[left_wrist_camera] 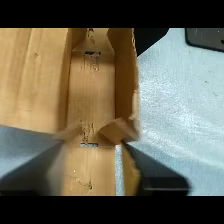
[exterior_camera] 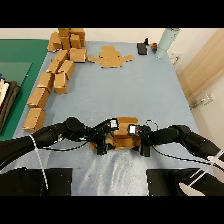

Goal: Fold the box.

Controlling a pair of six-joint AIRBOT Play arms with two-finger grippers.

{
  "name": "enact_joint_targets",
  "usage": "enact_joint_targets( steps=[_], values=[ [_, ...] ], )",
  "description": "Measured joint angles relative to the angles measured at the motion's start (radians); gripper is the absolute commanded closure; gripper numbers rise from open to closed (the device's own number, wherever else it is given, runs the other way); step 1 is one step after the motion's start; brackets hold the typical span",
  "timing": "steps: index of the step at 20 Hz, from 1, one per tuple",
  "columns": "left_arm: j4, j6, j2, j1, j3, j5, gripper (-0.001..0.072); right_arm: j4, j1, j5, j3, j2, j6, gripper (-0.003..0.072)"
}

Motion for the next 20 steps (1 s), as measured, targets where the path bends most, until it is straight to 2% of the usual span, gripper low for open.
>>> enact_joint_targets(
  steps=[1, 5, 10, 13, 17, 20],
  values=[
    [-0.004, -0.002, 0.0, 0.0, 0.001, -0.001, 0.0607, 0.0, 0.0, 0.001, 0.0, 0.0, 0.0, 0.0128],
    [0.065, -0.05, 0.013, 0.0, 0.001, -0.001, 0.0608, 0.0, 0.0, 0.001, 0.0, 0.0, 0.0, 0.0128],
    [0.303, -0.256, 0.114, 0.006, 0.001, -0.002, 0.0608, 0.0, 0.0, 0.001, 0.0, 0.0, 0.0, 0.0128],
    [0.503, -0.492, 0.216, 0.048, 0.001, -0.027, 0.0608, 0.0, 0.0, 0.001, 0.0, 0.0, 0.0, 0.0129],
    [0.733, -0.915, 0.36, 0.179, 0.001, -0.16, 0.0608, 0.0, 0.0, 0.001, 0.0, 0.0, 0.0, 0.0129],
    [0.831, -1.262, 0.41, 0.301, -0.002, -0.269, 0.061, 0.0, 0.0, 0.001, 0.0, 0.0, 0.0, 0.0128]
  ],
)
